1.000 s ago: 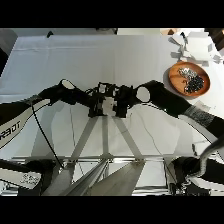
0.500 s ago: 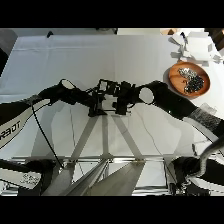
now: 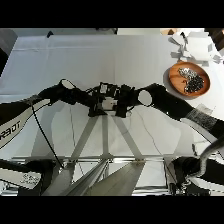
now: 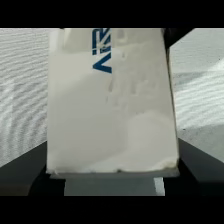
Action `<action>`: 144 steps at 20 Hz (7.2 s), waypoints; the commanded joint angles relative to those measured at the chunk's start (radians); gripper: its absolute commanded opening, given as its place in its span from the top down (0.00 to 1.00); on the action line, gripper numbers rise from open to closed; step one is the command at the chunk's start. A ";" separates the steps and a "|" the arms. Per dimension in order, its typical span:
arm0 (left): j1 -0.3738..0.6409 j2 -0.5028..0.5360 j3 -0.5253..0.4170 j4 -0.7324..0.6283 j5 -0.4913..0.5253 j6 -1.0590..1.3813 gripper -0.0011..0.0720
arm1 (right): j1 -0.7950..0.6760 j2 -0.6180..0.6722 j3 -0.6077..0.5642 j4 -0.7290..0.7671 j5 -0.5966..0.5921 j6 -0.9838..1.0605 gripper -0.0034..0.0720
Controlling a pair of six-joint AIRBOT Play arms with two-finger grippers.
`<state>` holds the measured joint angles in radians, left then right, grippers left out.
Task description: Fold the box and place the chain.
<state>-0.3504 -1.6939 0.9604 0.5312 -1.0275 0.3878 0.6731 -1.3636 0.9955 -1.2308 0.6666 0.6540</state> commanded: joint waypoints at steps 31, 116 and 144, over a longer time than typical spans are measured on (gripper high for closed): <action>-0.001 0.000 -0.001 0.001 -0.001 0.000 0.79 | 0.000 0.013 -0.027 0.077 -0.047 -0.161 0.40; -0.001 0.000 -0.001 0.001 -0.001 0.000 0.79 | -0.305 0.627 -0.407 0.787 -0.437 0.332 0.94; 0.011 0.165 0.000 0.065 0.001 -0.327 0.98 | -0.812 0.709 -0.408 -0.336 0.261 1.017 0.94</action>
<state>-0.3485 -1.6070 0.9596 0.5541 -1.0309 0.1905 -0.1364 -0.6521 0.5877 -1.5753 0.9234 1.6619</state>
